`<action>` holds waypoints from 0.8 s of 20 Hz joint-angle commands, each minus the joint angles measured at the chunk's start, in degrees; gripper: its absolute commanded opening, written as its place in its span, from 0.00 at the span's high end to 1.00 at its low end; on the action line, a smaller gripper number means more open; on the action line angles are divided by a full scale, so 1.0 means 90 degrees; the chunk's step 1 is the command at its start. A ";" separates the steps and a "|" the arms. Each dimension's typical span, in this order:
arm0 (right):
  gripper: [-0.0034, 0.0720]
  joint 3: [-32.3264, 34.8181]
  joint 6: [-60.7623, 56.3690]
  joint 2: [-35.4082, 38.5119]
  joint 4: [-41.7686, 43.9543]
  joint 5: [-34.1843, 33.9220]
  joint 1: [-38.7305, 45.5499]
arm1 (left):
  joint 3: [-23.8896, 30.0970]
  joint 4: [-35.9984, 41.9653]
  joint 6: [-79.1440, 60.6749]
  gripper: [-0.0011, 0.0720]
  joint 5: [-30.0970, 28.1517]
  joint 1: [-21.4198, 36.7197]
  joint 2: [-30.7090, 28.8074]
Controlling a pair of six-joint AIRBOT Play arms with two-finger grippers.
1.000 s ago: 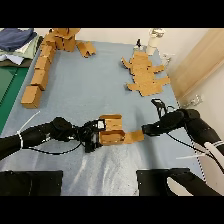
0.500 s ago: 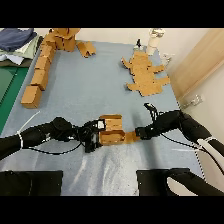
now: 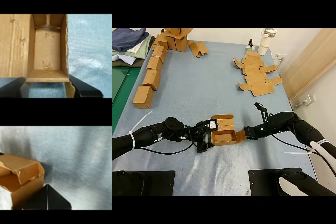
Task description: Fold the box.
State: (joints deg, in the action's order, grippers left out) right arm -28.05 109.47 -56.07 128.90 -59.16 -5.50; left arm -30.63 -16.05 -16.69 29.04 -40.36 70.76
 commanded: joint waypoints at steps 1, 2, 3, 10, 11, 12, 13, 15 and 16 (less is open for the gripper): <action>0.95 0.0005 0.0126 0.0209 0.0333 -0.0029 0.0000 | -0.0002 0.0000 0.0000 0.18 -0.0002 0.0002 -0.0002; 0.95 0.0005 0.0126 0.0253 0.0357 -0.0044 0.0000 | -0.0002 0.0000 0.0000 0.18 -0.0002 0.0002 -0.0002; 0.94 0.0005 0.0126 0.0291 0.0391 -0.0063 0.0000 | -0.0002 0.0000 0.0000 0.18 -0.0002 0.0002 -0.0002; 0.63 0.0005 0.0129 0.0379 0.0510 -0.0291 -0.0002 | -0.0002 0.0000 0.0000 0.18 -0.0002 0.0002 -0.0002; 0.63 0.0002 0.0129 0.0379 0.0517 -0.0316 -0.0041 | -0.0002 0.0000 0.0000 0.18 -0.0002 0.0002 -0.0002; 0.63 0.0002 0.0131 0.0379 0.0525 -0.0316 -0.0136 | -0.0002 0.0000 0.0000 0.18 -0.0002 0.0002 -0.0002; 0.63 0.0002 0.0228 0.0379 0.0527 -0.0316 -0.0272 | -0.0002 0.0000 0.0000 0.18 -0.0002 0.0002 -0.0002; 0.61 -0.0005 0.0459 0.0379 0.0512 -0.0277 -0.0631 | -0.0002 0.0000 0.0000 0.18 -0.0002 0.0002 -0.0002; 0.39 -0.0022 0.0459 0.0379 0.0491 -0.0209 -0.0753 | -0.0002 0.0000 0.0000 0.18 -0.0002 0.0002 -0.0002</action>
